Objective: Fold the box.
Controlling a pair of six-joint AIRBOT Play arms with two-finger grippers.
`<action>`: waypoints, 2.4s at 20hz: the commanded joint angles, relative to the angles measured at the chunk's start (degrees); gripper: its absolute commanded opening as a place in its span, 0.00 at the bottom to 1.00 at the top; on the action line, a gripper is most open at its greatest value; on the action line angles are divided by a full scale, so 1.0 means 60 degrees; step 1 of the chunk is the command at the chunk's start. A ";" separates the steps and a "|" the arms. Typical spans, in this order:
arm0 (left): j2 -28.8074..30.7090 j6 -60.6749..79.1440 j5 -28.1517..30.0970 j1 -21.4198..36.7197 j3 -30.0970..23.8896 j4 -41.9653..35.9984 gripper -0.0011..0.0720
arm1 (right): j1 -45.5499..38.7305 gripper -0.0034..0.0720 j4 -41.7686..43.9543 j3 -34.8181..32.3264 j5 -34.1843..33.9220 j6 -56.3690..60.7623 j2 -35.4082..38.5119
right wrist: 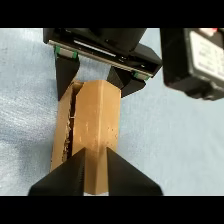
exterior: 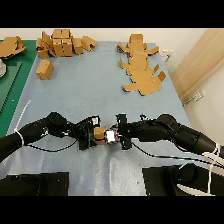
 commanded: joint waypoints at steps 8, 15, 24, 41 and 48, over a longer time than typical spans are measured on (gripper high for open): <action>0.0007 -0.0004 0.0004 0.0004 0.0007 0.0000 0.67 | 0.0036 0.23 0.0022 0.0004 -0.0153 0.0579 -0.0331; 0.0007 -0.0004 0.0004 0.0004 0.0007 0.0000 0.67 | 0.0036 0.23 0.0572 -0.0022 -0.0703 0.0601 -0.0353; 0.0007 -0.0007 0.0004 0.0004 0.0007 0.0000 0.67 | 0.0036 0.24 0.1016 -0.0025 -0.0871 0.1610 -0.0066; 0.0007 -0.0004 0.0004 0.0004 0.0007 0.0000 0.67 | 0.0036 0.04 0.6076 -0.2652 0.2656 1.2094 0.1439; 0.0007 -0.0004 0.0004 0.0004 0.0007 0.0000 0.67 | 0.0036 0.04 0.6051 -0.2255 0.3723 1.2058 0.0452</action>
